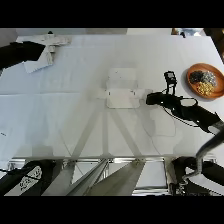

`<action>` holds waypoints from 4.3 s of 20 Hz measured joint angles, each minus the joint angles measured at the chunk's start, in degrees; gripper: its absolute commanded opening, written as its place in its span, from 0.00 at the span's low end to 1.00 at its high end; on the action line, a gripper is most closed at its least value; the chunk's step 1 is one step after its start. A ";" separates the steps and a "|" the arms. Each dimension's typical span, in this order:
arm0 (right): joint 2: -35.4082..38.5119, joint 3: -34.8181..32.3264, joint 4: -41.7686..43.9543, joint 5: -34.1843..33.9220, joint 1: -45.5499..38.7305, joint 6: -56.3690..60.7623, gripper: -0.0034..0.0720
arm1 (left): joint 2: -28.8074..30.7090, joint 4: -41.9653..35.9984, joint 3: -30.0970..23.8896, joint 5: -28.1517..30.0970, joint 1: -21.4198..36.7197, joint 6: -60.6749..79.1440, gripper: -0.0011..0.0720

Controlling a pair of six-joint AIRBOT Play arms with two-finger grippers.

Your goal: Fold the box and place the chain.

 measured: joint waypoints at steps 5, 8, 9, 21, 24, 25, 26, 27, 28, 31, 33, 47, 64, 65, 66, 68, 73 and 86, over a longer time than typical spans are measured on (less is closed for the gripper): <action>0.00 0.00 0.00 0.00 0.00 0.00 0.06 | -7.52 5.51 4.24 -5.14 -7.30 3.08 0.72; 0.00 0.00 0.00 0.00 0.00 0.00 0.06 | -17.66 7.45 12.90 -12.81 -12.48 3.50 0.87; 0.00 0.00 0.00 0.00 0.00 0.00 0.06 | -21.38 7.63 16.52 -15.28 -13.99 3.41 0.88; 0.00 0.00 0.00 -0.02 0.00 0.00 0.06 | -50.75 -1.25 43.74 -34.21 -19.63 4.11 0.88; 0.00 0.00 0.00 -0.02 0.00 0.00 0.06 | -53.62 -0.37 45.20 -33.68 -21.00 4.22 0.88; 0.00 0.00 0.00 -0.02 0.00 0.00 0.06 | -54.49 -0.11 45.51 -32.92 -21.55 4.37 0.88; 0.00 0.00 0.00 -0.02 0.00 0.00 0.06 | -55.21 -0.11 45.75 -32.09 -22.10 4.61 0.88; 0.00 0.00 0.00 -0.02 0.00 0.00 0.06 | -55.98 -0.02 45.94 -30.91 -22.67 4.81 0.88; 0.00 0.00 0.00 0.00 0.00 0.00 0.06 | -56.59 -0.04 46.05 -30.25 -23.17 5.01 0.88; 0.00 0.00 -0.02 0.00 0.00 0.00 0.06 | -58.01 -0.24 46.27 -27.69 -24.61 5.86 0.88; 0.00 0.00 0.00 -0.02 0.00 0.00 0.06 | -58.42 -0.66 46.38 -26.64 -25.62 7.26 0.88; 0.00 0.00 0.00 -0.04 0.00 0.00 0.06 | -58.88 0.63 46.38 -31.95 -28.52 21.62 0.03; 0.00 0.00 0.00 -0.04 0.00 0.00 0.06 | -58.88 0.68 46.40 -33.22 -28.61 26.18 0.03; 0.00 0.00 0.00 -0.02 0.00 0.00 0.06 | -58.88 0.68 46.40 -33.22 -28.61 26.18 0.03; 0.00 0.00 -0.02 -0.02 0.00 0.00 0.06 | -58.88 0.68 46.40 -33.24 -28.61 26.18 0.03; 0.00 0.00 -0.02 -0.02 0.00 0.00 0.06 | -58.88 0.68 46.40 -33.24 -28.61 26.18 0.03; 0.00 0.00 -0.02 -0.02 0.00 0.02 0.15 | -58.88 0.70 46.40 -33.07 -28.61 26.18 0.03; 14.56 0.00 -7.23 0.26 -0.15 0.24 0.44 | -55.49 1.07 46.38 -33.86 -27.89 20.11 0.02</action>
